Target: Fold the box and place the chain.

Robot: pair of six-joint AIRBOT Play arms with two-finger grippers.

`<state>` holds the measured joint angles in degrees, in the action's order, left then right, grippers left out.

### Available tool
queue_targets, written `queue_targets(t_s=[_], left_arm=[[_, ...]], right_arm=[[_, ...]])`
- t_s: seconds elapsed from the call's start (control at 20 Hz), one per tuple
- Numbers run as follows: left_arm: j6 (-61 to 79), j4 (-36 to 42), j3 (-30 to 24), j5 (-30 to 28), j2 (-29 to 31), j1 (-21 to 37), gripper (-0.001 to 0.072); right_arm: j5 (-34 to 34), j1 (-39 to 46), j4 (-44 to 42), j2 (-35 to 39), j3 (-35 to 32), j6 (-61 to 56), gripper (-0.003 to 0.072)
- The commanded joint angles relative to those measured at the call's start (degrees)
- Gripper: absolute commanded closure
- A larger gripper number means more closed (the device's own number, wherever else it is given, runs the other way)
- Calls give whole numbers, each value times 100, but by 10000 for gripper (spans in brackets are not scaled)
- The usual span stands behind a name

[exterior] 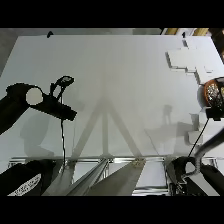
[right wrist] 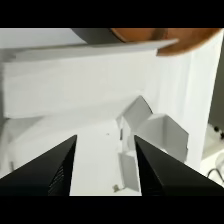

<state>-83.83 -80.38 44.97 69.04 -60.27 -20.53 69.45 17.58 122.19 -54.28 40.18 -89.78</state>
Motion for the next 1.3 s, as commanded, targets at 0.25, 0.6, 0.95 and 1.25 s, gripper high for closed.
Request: queue_targets(t_s=[0.25,0.6,0.95,1.25], left_arm=[[0,0,-2,-2,4,-4,700],[0,0,-2,-4,4,-4,700],[2,0,-2,-2,4,-4,700],[2,0,-2,-2,4,-4,700]], right_arm=[[-400,2308,264,-595,0,490,245],[-1001,2881,501,-929,2,772,229],[-1373,2933,772,-1565,4,688,292],[-822,2900,844,-1690,4,627,665]])
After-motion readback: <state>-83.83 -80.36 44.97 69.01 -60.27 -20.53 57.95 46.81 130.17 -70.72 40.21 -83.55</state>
